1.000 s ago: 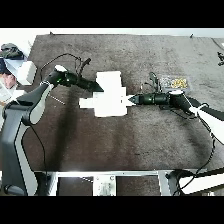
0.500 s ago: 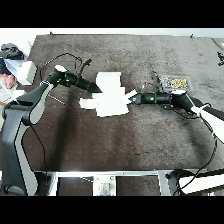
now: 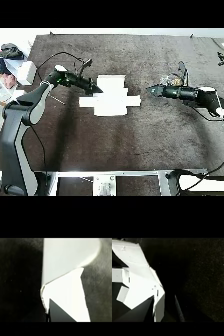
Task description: Fold the box and place the chain.
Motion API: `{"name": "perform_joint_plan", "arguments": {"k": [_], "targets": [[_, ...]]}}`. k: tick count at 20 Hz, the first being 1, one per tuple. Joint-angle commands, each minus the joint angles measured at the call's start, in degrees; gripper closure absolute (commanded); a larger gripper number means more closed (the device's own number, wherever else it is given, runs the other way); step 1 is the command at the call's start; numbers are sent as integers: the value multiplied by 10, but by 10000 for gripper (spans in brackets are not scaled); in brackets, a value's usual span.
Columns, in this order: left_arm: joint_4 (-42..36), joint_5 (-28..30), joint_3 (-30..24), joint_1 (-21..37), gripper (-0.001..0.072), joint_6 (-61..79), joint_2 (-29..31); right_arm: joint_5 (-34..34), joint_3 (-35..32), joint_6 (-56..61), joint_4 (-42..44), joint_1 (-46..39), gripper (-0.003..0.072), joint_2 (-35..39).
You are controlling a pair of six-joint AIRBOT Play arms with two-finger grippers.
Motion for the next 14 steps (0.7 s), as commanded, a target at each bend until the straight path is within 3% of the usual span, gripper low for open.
{"name": "perform_joint_plan", "arguments": {"k": [1,6,14], "targets": [[-3,-3,-2,0,706,113,5,-18,0,0,-19,10,338,8],[-3,16,-5,0,706,156,18,-58,0,-2,-41,56,338,8],[-11,104,-75,4,706,227,28,-80,0,-2,-49,57,338,8]]}}
